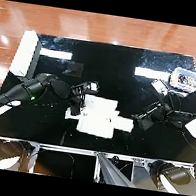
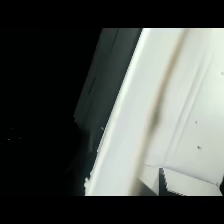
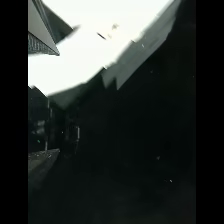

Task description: Fold the box and place the chain.

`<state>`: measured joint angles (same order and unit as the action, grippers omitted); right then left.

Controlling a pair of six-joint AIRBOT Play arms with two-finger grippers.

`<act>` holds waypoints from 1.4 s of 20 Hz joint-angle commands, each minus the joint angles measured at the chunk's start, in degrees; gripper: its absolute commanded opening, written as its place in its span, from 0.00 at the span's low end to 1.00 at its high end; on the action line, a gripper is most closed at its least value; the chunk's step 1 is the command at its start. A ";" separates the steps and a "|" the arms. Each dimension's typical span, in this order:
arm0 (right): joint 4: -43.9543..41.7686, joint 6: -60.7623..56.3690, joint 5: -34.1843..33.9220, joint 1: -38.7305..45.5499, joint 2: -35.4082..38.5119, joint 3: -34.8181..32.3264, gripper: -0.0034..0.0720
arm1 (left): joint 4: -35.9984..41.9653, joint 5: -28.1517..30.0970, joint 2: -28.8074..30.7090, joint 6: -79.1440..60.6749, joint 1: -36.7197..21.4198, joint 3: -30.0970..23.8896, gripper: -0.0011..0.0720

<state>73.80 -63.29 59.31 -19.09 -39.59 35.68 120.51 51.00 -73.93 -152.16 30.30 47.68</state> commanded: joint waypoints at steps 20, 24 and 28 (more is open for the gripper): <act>-4.81 36.44 -2.58 -8.70 -11.65 -2.80 0.99 | 5.40 6.47 -7.98 -10.71 -4.50 6.38 0.05; -0.48 49.27 -11.47 -9.60 -15.08 -7.26 0.99 | 4.50 6.40 -8.52 -9.01 -4.48 6.43 0.05; -3.80 55.10 -14.84 -10.60 -15.74 -7.50 0.99 | 4.50 6.29 -8.52 -9.01 -4.48 6.47 0.05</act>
<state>71.64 -15.31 47.72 -28.84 -54.52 28.88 125.19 57.45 -82.30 -161.49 25.80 54.04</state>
